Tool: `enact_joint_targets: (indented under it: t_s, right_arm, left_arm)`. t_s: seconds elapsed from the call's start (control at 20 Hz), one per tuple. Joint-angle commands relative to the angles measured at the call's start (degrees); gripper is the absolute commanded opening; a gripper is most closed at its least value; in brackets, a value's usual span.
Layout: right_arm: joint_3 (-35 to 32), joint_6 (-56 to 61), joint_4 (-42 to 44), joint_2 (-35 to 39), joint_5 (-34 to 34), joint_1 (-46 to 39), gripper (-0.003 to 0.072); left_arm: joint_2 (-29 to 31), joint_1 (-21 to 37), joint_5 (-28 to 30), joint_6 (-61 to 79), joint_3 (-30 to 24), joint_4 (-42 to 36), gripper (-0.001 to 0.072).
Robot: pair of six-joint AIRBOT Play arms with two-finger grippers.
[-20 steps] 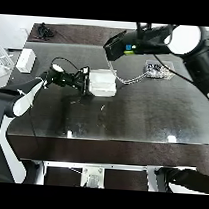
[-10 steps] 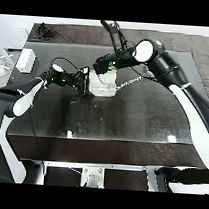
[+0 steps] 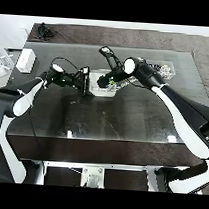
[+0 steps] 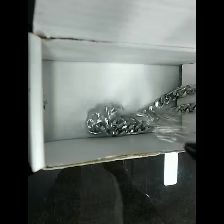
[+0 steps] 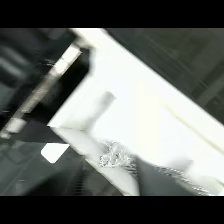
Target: Fold the box and place the chain.
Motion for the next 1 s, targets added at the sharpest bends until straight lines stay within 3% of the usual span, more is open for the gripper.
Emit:
enact_joint_targets:
  t_s: [0.0, 0.25, 0.55, 0.7, 0.8, 0.95]
  right_arm:
    - [-0.4, 1.1, -1.1, 1.4, -0.1, -3.2, 0.0424]
    - [-2.8, 3.5, -1.4, 9.4, -0.4, -10.2, 0.043]
    - [-15.9, 11.7, -1.2, 13.1, -7.6, -25.2, 0.0429]
    - [-22.8, 12.5, 3.0, 13.1, -19.0, -28.9, 0.0449]
    - [-25.1, 12.4, 6.0, 12.0, -26.2, -29.2, 0.0541]
    - [-25.1, 12.4, 8.8, 7.7, -29.3, -29.2, 0.0544]
  left_arm:
    - [0.0, 0.0, 0.0, 0.0, 0.0, 0.0, 0.053]
    - [0.0, 0.0, 0.0, 0.0, 0.0, 0.0, 0.053]
    - [0.0, 0.0, 0.0, 0.0, 0.0, 0.0, 0.053]
    - [0.0, 0.0, 0.0, 0.0, 0.0, 0.0, 0.0529]
    - [0.0, 0.0, 0.0, 0.0, 0.0, 0.0, 0.0529]
    - [0.0, 0.0, 0.0, 0.0, 0.0, 0.0, 0.0529]
